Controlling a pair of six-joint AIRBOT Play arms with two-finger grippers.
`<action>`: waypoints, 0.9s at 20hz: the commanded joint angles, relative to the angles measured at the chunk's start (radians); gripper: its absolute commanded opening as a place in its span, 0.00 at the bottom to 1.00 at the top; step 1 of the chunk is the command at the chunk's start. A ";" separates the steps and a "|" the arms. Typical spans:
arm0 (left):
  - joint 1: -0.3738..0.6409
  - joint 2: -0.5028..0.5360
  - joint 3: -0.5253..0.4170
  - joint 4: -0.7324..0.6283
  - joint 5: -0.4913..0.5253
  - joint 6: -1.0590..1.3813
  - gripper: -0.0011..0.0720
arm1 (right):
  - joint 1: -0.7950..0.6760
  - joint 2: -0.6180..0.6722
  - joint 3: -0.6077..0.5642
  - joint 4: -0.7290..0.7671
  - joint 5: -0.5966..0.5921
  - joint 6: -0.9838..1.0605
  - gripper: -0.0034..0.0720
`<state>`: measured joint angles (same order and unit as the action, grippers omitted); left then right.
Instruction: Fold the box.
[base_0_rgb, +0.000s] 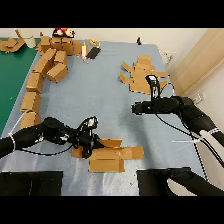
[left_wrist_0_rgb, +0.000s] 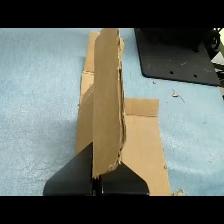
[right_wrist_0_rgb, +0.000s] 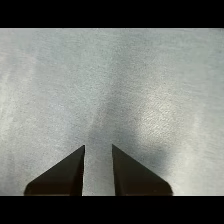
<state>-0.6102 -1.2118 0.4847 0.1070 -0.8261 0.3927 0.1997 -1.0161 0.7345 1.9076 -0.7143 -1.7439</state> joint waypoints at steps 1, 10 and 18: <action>0.001 0.002 0.000 0.029 0.008 -0.029 0.03 | 0.000 0.000 0.001 0.000 -0.001 0.000 0.38; 0.010 0.011 0.003 0.029 0.026 -0.082 0.03 | 0.000 0.000 0.001 0.000 -0.034 0.000 0.05; 0.009 0.011 0.007 0.024 0.040 -0.076 0.03 | 0.002 0.077 0.001 -0.014 -0.285 0.047 0.05</action>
